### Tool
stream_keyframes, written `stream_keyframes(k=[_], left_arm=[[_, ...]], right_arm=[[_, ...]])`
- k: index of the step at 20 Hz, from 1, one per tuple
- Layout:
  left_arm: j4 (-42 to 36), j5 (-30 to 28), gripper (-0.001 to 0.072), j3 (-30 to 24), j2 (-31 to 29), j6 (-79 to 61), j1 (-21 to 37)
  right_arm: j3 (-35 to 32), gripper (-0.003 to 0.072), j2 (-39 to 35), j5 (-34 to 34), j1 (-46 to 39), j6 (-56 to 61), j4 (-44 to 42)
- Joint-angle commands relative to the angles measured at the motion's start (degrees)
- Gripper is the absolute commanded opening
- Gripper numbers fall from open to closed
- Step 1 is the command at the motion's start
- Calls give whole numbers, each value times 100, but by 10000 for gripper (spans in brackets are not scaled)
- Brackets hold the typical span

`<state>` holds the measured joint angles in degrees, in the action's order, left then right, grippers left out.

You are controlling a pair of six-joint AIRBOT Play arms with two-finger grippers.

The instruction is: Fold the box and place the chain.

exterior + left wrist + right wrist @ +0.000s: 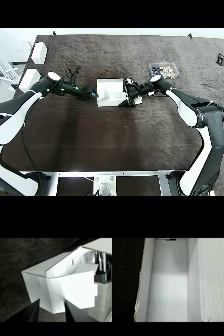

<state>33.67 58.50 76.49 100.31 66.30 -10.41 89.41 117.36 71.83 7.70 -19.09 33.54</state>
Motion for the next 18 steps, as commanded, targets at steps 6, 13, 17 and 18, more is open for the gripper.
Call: stream_keyframes(k=[6,13,17,18], left_arm=[[1464,-201,369,461,9,1456,-391],[1617,-256,369,662,15,1685,-588],[1762,-256,369,662,17,1781,-699],[1816,-271,369,662,17,1788,-708]], right_arm=[[0,563,4,2,-2,0,-2],[0,563,4,2,-2,0,-2],[0,564,4,2,-2,0,-2],[0,563,4,2,-2,0,-2]])
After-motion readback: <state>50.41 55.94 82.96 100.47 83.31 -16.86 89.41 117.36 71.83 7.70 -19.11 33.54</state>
